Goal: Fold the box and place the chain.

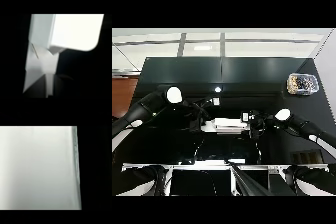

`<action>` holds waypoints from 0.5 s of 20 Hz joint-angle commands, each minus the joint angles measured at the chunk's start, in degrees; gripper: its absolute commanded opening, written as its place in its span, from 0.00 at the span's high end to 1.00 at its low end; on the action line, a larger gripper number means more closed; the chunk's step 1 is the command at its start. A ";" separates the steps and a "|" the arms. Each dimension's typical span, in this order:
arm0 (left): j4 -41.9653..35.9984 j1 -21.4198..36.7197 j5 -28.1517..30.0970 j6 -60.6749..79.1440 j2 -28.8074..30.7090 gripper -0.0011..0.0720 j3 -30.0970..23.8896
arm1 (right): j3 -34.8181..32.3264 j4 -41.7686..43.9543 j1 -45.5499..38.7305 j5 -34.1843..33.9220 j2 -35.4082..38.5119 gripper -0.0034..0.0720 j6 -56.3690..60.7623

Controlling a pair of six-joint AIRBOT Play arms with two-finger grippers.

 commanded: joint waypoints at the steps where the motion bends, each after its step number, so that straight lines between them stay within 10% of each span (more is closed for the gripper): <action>1: -1.90 -0.02 -9.94 -7.85 1.03 0.95 -0.63 | -0.04 -0.70 0.02 0.44 -0.02 0.33 -0.22; 8: -41.44 -0.07 15.54 -2.16 1.01 0.95 -8.13 | -0.04 -0.68 0.02 0.48 -0.02 0.41 -0.17; 10: -47.36 -0.07 25.42 0.44 0.74 0.95 -9.60 | -0.04 -0.68 0.02 0.48 -0.02 0.65 -0.17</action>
